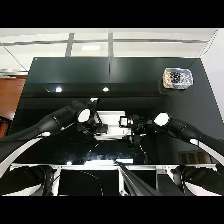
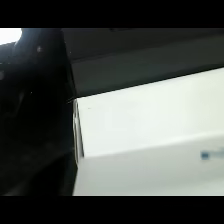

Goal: Fold the box and place the chain.

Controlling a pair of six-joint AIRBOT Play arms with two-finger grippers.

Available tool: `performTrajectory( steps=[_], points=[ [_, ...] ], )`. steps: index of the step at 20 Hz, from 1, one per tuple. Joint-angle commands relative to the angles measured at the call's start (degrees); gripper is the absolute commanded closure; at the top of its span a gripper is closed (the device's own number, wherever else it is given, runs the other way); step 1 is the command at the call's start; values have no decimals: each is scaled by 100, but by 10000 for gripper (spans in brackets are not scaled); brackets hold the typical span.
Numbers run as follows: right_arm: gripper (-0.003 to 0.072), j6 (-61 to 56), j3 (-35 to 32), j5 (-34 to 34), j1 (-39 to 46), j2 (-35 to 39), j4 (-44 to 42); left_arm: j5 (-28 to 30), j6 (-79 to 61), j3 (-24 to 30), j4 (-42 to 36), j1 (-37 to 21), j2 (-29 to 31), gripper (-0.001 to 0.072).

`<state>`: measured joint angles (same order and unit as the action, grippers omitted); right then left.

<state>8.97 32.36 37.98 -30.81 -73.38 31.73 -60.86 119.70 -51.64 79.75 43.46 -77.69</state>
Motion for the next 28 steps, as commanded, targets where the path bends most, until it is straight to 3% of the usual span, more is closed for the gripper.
performTrajectory(
  steps=[1, 6, 9, 12, 13, 15, 21, 23, 24, 28],
  points=[
    [249, 0, 2, 0, -2, -4, 0, -260, 229, -166, 227, 72, -256, 433],
    [249, 0, 0, 0, -2, -4, 0, -245, 426, -168, 225, 70, -280, 500],
    [249, 0, 0, 0, -2, -4, 0, -142, 424, -168, 164, 72, -282, 681],
    [249, 0, 2, 0, -2, -4, 0, -70, 424, -168, 92, 72, -282, 681],
    [249, 0, 2, 0, -2, -4, 0, -76, 424, -170, 79, 72, -280, 665],
    [248, 0, 2, 0, -2, -4, 0, -81, 461, -175, 74, 72, -280, 391],
    [248, 0, 0, 0, -2, -4, -2, -37, 511, -173, 87, 61, -282, 382],
    [248, 0, 0, 0, -2, -4, -2, 42, 505, -173, 72, 63, -282, 615],
    [249, 0, 2, 0, -2, -4, 0, 81, 505, -173, 42, 66, -282, 681],
    [243, -44, 0, 0, -2, -4, 7, 24, 415, -175, 31, 61, -280, 681]
  ],
)
